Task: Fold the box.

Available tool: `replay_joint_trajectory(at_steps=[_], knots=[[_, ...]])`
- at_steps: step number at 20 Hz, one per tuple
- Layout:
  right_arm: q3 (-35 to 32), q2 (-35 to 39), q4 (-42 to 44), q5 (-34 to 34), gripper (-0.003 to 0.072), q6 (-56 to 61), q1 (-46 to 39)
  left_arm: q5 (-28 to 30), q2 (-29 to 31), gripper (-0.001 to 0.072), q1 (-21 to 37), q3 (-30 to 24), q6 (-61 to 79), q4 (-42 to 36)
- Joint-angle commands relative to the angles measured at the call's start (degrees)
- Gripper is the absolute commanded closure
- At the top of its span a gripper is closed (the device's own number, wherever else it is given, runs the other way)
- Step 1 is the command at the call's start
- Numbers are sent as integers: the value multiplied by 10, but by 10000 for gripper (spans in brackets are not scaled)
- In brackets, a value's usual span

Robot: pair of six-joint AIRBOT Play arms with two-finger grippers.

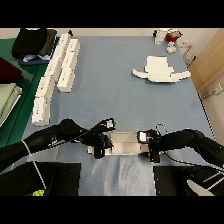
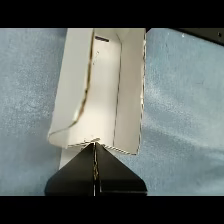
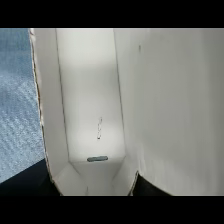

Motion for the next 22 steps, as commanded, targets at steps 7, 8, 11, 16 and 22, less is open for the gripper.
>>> replay_joint_trajectory(at_steps=[7,8,11,16,22], knots=[[0,0,0,0,179,0,0,-137,160,693,112,7,-600,245],[0,0,0,0,179,0,0,-144,174,693,133,7,-652,269],[0,0,0,0,179,0,0,-165,191,693,195,7,-820,350],[1,0,0,0,179,0,0,-200,191,693,244,-21,-883,367],[0,0,0,0,179,0,0,-90,191,694,156,-94,-878,224]])
